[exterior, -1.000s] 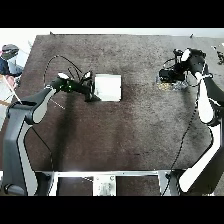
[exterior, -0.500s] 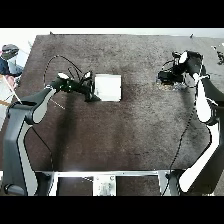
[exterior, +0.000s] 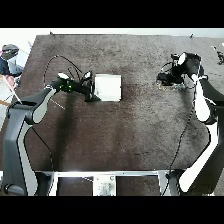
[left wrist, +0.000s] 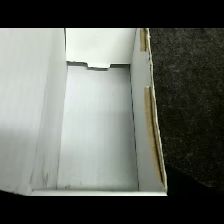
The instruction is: Fold the box and place the chain.
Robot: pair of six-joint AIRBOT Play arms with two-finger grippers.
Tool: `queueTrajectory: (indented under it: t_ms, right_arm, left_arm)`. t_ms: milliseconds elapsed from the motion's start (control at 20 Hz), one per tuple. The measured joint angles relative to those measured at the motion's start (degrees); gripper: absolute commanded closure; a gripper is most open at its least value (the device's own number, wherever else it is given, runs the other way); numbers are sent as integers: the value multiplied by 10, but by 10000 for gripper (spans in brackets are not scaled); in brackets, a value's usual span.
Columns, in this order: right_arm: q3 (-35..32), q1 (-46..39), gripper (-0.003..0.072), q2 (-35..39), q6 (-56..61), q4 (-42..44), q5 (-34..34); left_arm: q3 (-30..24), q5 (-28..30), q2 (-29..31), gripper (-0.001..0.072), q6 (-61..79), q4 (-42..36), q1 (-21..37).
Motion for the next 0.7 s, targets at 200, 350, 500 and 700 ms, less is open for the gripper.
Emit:
queueTrajectory:
  t_ms: [200, 350, 500, 700]
  right_arm:
    - [0, 0, 677, 13, -1, -2, 2]
    - [0, 0, 677, 37, -1, -3, 7]
    - [0, 2, 677, 74, -2, -4, 21]
    - [0, 11, 678, 145, -14, -4, 42]
  left_arm:
    - [0, 0, 0, 255, 0, 0, 0]
    - [0, 0, 0, 255, 0, 0, 0]
    - [0, 0, 0, 254, 0, 0, 0]
    - [0, 0, 0, 255, 0, 0, 0]
